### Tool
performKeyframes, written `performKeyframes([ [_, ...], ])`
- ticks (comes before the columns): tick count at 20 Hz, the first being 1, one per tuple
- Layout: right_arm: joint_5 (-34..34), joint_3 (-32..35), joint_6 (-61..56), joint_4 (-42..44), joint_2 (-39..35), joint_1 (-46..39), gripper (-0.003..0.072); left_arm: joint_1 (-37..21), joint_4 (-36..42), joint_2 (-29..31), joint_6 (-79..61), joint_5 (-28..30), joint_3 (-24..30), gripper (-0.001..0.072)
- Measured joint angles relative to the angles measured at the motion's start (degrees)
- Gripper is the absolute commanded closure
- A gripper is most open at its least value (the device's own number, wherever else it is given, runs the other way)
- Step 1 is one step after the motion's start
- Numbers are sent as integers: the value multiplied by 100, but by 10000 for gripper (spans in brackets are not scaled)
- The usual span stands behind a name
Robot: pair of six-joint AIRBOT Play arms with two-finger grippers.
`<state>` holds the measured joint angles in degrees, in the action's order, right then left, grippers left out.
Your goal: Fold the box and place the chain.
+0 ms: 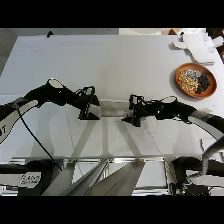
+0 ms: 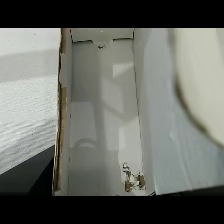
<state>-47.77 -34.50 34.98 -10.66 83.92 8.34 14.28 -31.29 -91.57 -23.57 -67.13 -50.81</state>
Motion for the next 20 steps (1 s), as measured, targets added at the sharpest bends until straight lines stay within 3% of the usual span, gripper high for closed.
performKeyframes([
  [12, -2, 0, 0, -7, 0, 0, 183, 219, 216, -286, -28, 435, 15, 2],
  [13, -2, 0, 0, -7, 0, 0, 183, 223, 216, -289, -46, 433, 15, 22],
  [14, -9, 0, 0, -9, 0, 0, 183, 227, 216, -293, -66, 411, 15, 114],
  [15, -9, 0, 0, -9, -2, 0, 183, 229, 212, -295, -72, 363, 15, 144],
  [18, -22, 0, 0, -13, -2, 0, 183, 232, 212, -295, -87, 291, 13, 174],
  [20, -24, 0, 0, -13, 0, 0, 183, 232, 205, -295, -90, 267, 13, 353],
])
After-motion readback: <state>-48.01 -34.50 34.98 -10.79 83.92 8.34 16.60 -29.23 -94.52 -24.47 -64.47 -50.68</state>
